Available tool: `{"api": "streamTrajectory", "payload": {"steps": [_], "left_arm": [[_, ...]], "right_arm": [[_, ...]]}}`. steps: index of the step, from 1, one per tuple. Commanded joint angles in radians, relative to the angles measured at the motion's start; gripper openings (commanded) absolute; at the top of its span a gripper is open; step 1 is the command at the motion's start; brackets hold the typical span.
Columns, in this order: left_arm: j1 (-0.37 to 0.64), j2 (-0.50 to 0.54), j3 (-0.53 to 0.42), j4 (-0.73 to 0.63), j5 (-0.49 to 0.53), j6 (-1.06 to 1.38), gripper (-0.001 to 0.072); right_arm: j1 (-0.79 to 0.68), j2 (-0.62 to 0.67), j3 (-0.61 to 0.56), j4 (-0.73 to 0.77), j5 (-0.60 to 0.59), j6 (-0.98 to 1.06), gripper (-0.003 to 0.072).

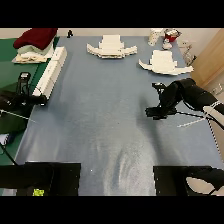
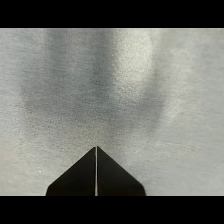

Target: Fold the box.

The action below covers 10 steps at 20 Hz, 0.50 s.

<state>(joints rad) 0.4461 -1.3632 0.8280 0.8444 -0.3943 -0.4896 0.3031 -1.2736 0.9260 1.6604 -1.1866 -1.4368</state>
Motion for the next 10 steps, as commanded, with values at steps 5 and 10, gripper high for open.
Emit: {"api": "streamTrajectory", "payload": {"steps": [5,10], "left_arm": [[-0.07,-0.253,0.292,-0.02,-0.02,-0.001,0.0454],[-0.103,-0.317,0.364,-0.071,-0.02,0.0,0.0454]], "right_arm": [[0.0,-0.001,0.001,0.0,0.0,0.0,0.0005],[0.0,-0.001,0.001,0.0,0.0,0.0,0.0005]]}}
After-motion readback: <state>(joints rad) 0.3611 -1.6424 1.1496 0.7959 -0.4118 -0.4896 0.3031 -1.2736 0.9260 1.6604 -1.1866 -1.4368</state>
